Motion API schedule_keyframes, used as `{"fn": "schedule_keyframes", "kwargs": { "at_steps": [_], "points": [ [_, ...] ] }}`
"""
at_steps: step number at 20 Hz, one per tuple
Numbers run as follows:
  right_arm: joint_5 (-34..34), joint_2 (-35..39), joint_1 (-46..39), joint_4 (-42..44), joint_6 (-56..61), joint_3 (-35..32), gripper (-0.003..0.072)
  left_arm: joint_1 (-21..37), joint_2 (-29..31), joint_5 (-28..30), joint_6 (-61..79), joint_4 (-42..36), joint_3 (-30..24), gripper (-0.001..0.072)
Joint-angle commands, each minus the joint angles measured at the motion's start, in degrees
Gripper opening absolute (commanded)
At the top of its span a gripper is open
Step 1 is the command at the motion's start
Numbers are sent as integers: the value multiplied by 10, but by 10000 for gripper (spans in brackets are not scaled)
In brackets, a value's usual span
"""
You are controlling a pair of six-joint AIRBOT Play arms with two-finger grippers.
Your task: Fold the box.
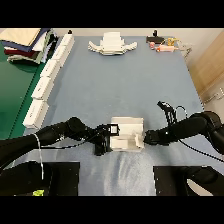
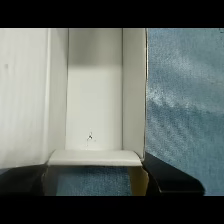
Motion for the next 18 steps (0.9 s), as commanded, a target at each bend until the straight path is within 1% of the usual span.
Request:
{"fn": "schedule_keyframes", "kwargs": {
  "at_steps": [1,2,5,7,10,11,13,15,17,18],
  "points": [
    [0,0,1,7,1,3,460,0,0,0,0,0,0,414],
    [1,0,3,9,0,3,537,0,0,0,0,0,0,414],
    [16,-18,15,16,-24,3,536,0,0,0,0,0,0,414],
    [33,-43,35,16,-24,3,521,0,0,0,0,0,0,414],
    [51,-89,76,-5,4,21,504,0,0,0,0,0,0,414],
    [51,-105,93,-22,21,32,504,0,0,0,0,0,0,414],
    [48,-137,134,-81,84,58,504,0,0,0,0,0,0,414],
    [24,-165,182,-155,166,92,503,0,0,0,0,0,0,413],
    [-16,-193,235,-224,259,128,497,0,0,0,0,0,0,414],
    [-34,-206,257,-255,298,141,431,0,0,0,0,0,0,414]
  ]
}}
